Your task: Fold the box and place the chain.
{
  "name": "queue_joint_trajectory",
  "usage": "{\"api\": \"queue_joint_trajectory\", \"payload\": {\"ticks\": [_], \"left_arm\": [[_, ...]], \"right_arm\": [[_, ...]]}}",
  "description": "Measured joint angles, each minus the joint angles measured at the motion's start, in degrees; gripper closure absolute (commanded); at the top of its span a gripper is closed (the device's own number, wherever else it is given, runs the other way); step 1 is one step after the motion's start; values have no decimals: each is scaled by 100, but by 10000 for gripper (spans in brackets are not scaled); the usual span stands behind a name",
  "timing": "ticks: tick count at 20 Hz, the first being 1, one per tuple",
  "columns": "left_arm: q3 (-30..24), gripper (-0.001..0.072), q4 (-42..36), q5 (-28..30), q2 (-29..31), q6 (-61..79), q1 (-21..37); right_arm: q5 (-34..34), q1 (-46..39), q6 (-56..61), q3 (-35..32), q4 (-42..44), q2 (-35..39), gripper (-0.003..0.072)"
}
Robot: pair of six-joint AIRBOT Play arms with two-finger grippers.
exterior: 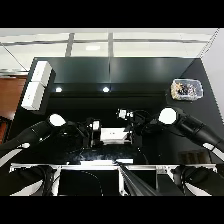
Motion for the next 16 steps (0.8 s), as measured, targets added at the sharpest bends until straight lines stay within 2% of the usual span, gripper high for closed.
{"api": "queue_joint_trajectory", "payload": {"ticks": [4, 5, 6, 8, 10, 13, 16], "left_arm": [[0, 244, 4, -15, 0, 0, 0], [0, 245, 4, -15, 0, 0, 0], [0, 244, 4, -15, 2, 0, 0], [0, 244, 2, -13, 2, 0, 0], [0, 244, 2, -11, 0, 0, 0], [0, 244, 2, -9, 2, 0, 0], [0, 245, 0, -7, 0, -2, 0]], "right_arm": [[415, -210, 586, 223, 31, 249, 333], [551, -304, 828, 256, 44, 315, 431], [741, -404, 1104, 273, 50, 361, 683], [1097, -575, 1698, 195, 168, 417, 685], [1169, -675, 2061, -52, 673, 428, 685], [957, -734, 2330, -413, 1692, 273, 682], [586, -761, 2496, -575, 2297, -9, 682]]}}
